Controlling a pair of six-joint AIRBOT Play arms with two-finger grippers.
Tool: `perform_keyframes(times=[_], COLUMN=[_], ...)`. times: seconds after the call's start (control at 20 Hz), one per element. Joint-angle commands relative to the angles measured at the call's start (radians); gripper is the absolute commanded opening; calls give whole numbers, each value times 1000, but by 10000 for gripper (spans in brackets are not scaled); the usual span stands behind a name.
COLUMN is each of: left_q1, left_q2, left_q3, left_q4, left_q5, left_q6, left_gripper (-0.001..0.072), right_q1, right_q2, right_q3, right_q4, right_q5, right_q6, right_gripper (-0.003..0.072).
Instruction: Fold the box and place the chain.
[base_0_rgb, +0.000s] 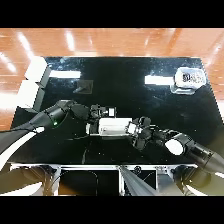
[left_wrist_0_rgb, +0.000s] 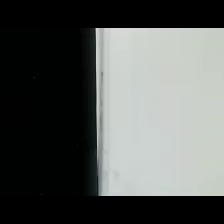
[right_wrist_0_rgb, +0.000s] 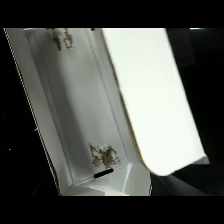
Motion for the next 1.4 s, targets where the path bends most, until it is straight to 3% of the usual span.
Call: perform_keyframes(times=[0.0,0.3,0.5,0.95,1.05,1.35], left_q1=[0,0,0,0,0,0], left_q2=[0,0,0,0,0,0], left_q3=[1,1,1,1,1,1], left_q4=[0,0,0,-1,0,0], left_q5=[1,1,1,2,2,1], left_q6=[0,0,0,-2,-2,-2], left_gripper=[20,20,20,20,20,20], right_q1=[-18,-18,-17,-79,-121,-155], right_q2=[9,9,8,-39,-50,-109], right_q3=[0,0,0,6,34,82], right_q4=[-13,-12,-12,-7,3,274], right_q5=[-14,-115,-117,-65,-7,66], right_q6=[0,-1,0,-23,-46,-375], right_gripper=[720,720,720,718,670,672])
